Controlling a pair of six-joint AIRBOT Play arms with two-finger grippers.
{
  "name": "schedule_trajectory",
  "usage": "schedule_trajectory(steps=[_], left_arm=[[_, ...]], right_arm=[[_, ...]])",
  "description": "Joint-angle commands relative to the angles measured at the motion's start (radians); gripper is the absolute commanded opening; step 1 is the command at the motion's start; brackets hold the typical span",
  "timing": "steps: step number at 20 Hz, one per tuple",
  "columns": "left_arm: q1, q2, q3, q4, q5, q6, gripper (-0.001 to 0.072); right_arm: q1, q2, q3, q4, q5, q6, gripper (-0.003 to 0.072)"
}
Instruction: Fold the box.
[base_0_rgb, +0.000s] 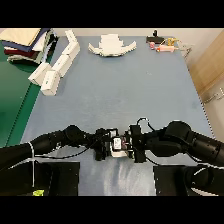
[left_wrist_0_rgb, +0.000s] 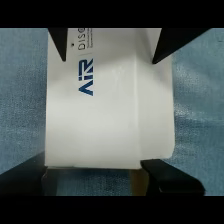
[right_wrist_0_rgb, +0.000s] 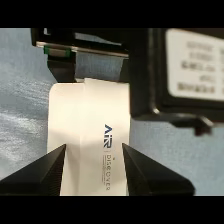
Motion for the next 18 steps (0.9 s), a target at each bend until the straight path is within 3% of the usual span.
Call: schedule_trajectory(steps=[1, 12, 18], left_arm=[[0.001, 0.000, 0.000, 0.000, 0.000, 0.000, 0.0527], [0.000, 0.000, 0.000, 0.000, 0.000, 0.000, 0.0527], [0.000, 0.000, 0.000, 0.000, 0.000, 0.000, 0.0527]], right_arm=[[0.007, -0.011, 0.001, -0.039, 0.018, -0.005, 0.0551], [0.006, 0.026, 0.003, -0.026, 0.021, -0.005, 0.0550], [0.006, 0.029, 0.022, -0.113, 0.020, 0.059, 0.0550]])
